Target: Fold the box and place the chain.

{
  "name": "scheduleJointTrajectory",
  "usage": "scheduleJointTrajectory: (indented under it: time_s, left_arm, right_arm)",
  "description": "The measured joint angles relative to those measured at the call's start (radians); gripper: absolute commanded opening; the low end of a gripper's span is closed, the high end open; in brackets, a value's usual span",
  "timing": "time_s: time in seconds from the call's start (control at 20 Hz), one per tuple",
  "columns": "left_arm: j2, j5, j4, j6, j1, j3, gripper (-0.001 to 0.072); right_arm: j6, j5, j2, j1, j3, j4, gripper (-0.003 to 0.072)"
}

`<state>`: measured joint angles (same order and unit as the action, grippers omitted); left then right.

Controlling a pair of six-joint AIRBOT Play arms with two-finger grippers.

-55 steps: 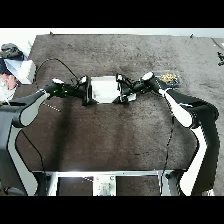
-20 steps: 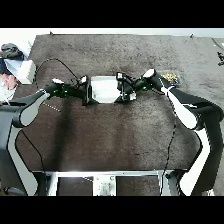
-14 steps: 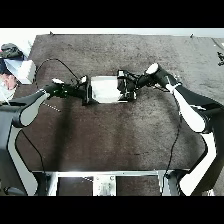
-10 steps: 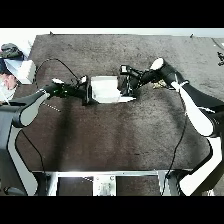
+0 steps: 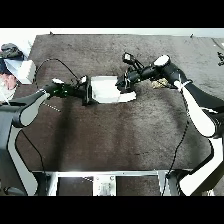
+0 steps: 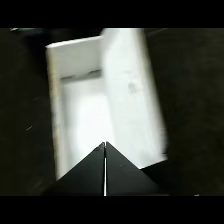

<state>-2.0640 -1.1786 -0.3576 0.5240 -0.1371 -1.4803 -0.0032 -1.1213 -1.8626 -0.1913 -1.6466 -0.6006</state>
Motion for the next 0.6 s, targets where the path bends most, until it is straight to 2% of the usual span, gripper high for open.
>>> scheduleJointTrajectory:
  time_s: [0.35, 0.6]
  left_arm:
    - [0.000, 0.000, 0.000, 0.000, 0.000, 0.000, 0.0338]
    - [0.000, 0.000, 0.000, 0.000, 0.000, 0.000, 0.0338]
  right_arm:
    - [-0.081, 0.166, -0.068, 0.000, 0.000, 0.126, 0.0016]
    - [-0.102, 0.214, -0.118, 0.000, 0.000, 0.148, 0.0015]
